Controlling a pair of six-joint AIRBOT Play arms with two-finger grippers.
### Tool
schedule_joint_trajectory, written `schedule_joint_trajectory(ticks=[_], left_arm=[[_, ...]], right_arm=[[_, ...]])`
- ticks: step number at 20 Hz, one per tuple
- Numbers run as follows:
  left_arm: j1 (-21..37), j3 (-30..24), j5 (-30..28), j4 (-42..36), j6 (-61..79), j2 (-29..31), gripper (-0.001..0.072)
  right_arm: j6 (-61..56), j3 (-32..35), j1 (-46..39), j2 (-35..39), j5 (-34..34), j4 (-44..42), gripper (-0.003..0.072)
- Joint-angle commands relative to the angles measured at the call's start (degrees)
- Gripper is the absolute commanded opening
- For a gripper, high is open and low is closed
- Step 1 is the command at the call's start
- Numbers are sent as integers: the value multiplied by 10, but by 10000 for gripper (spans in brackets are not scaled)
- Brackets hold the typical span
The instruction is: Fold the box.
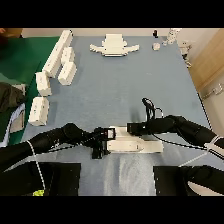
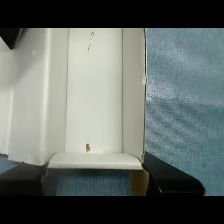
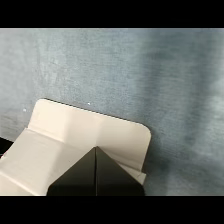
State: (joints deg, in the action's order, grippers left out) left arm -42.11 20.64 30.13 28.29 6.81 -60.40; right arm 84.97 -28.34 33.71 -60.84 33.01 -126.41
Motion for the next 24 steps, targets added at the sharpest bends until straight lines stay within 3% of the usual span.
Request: schedule_joint_trajectory(ticks=[1, 8, 15, 17, 18, 19, 21, 24], left_arm=[[0, 1, 0, 0, 0, 0, 518], [0, 1, 0, 0, 0, 0, 519], [0, 1, 0, 0, 0, 0, 519], [0, 1, 0, 0, 0, 0, 519], [0, 1, 0, 0, 0, 0, 519], [0, 1, 0, 0, 0, 0, 519], [0, 1, 0, 0, 0, 0, 519], [0, 1, 0, 0, 0, 0, 519]], right_arm=[[22, -11, 0, 5, 12, 3, 5], [39, -67, 0, 150, 119, 112, 5], [276, -45, 0, 327, 342, 75, 31], [288, -17, 0, 356, 373, 127, 403], [323, 1, 0, 361, 380, 153, 484], [367, 20, 0, 362, 374, 181, 486], [480, 59, 0, 362, 329, 203, 666], [598, 115, 0, 362, 211, 195, 670]])
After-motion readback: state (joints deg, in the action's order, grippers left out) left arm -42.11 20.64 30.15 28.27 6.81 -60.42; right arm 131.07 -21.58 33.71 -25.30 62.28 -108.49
